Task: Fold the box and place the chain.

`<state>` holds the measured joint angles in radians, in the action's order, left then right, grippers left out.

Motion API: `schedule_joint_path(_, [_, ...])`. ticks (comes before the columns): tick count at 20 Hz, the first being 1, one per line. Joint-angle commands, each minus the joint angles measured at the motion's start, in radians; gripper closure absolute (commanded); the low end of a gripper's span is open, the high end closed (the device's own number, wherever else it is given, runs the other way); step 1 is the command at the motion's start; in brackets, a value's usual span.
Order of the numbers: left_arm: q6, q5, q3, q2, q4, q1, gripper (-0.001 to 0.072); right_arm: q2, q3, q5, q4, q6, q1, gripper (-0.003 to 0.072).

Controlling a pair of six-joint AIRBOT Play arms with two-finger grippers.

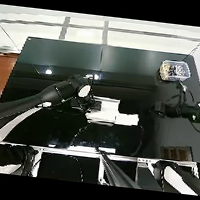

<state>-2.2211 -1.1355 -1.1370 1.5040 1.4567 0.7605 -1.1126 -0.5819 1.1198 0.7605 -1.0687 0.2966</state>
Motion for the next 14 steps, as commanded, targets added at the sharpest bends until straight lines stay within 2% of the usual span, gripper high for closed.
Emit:
schedule_joint_path(1, [0.0,0.001,0.0,0.0,-0.003,-0.001,0.0686,-0.078,0.107,0.094,-0.068,-0.003,0.035,0.067])
schedule_joint_path(2, [0.0,0.001,0.0,0.0,-0.003,-0.001,0.0686,-0.105,0.123,0.091,-0.121,0.085,-0.006,0.067])
schedule_joint_path(7, [0.0,0.0,0.0,0.0,-0.003,-0.001,0.0686,-0.2,0.117,-0.037,-0.34,0.196,-0.247,0.067])
schedule_joint_path(11, [0.0,0.0,0.0,0.0,-0.003,-0.001,0.0686,-0.204,0.03,0.03,-0.36,0.243,-0.313,0.0668])
schedule_joint_path(12, [0.0,0.0,0.0,0.0,-0.003,-0.001,0.0685,-0.204,0.002,0.055,-0.343,0.242,-0.313,0.0592])
schedule_joint_path(13, [0.0,0.0,0.0,0.0,-0.003,-0.001,0.0686,-0.204,-0.023,0.08,-0.338,0.237,-0.313,0.0293])
schedule_joint_path(14, [0.0,0.0,0.0,0.0,-0.003,-0.001,0.0686,-0.204,-0.04,0.095,-0.344,0.235,-0.313,0.0107])
